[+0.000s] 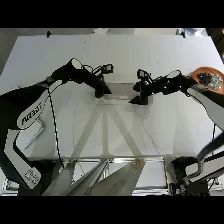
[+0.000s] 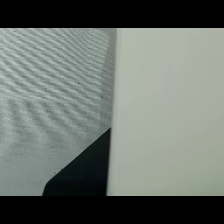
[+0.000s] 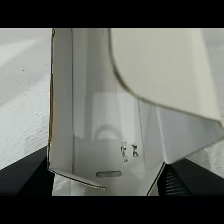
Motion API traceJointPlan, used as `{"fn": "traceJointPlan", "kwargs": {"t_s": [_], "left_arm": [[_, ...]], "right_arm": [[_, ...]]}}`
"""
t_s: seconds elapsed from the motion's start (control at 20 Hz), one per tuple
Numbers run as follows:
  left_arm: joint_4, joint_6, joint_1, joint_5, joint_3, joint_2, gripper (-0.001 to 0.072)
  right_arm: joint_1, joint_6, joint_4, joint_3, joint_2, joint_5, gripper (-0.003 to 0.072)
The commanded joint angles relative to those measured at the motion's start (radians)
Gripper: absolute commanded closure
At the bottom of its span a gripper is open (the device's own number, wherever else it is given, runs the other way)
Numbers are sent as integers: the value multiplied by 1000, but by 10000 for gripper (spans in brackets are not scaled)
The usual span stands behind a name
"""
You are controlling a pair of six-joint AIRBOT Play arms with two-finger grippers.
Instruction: Fold the box and place the chain.
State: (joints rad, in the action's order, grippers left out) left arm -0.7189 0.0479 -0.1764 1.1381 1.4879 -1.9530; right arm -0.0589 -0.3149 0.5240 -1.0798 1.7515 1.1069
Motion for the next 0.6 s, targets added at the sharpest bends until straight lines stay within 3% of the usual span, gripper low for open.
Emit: {"fn": "traceJointPlan", "kwargs": {"t_s": [0.0,0.55], "left_arm": [[0,2,0,-1,0,-1,700],[0,2,0,-1,0,-1,700]], "right_arm": [[6,1,13,-1,22,-1,55],[6,0,44,-3,27,1,55]]}}
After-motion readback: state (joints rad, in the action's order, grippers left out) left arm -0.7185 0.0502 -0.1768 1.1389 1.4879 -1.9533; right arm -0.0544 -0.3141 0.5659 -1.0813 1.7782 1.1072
